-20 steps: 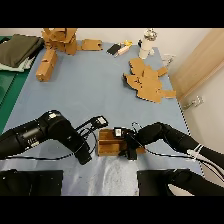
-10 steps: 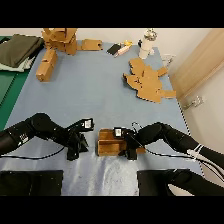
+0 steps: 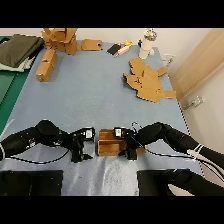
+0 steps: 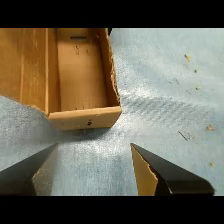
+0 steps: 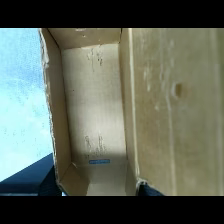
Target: Fold the box.
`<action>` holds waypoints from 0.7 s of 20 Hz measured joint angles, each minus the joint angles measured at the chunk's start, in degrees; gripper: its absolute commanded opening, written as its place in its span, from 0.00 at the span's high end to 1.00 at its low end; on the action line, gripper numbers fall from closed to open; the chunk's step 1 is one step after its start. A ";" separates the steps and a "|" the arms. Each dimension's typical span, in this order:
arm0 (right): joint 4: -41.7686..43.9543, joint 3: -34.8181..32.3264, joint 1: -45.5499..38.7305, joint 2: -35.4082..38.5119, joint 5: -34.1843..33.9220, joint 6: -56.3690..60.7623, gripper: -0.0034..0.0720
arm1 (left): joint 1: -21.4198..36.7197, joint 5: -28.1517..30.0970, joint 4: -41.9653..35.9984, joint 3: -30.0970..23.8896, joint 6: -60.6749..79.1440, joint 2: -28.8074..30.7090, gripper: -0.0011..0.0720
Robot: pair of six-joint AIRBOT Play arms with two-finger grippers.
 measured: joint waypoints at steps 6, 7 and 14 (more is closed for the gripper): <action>-0.02 0.00 0.00 0.00 0.00 0.00 0.27 | -4.15 6.60 -1.14 0.42 -3.96 -2.36 0.03; -0.04 0.00 0.00 0.00 0.00 0.00 0.27 | -4.70 7.21 -1.18 0.57 -4.35 -2.49 0.03; -0.11 0.00 0.00 0.00 0.00 -0.20 0.27 | -7.45 10.27 -1.14 1.84 -5.73 -2.80 0.03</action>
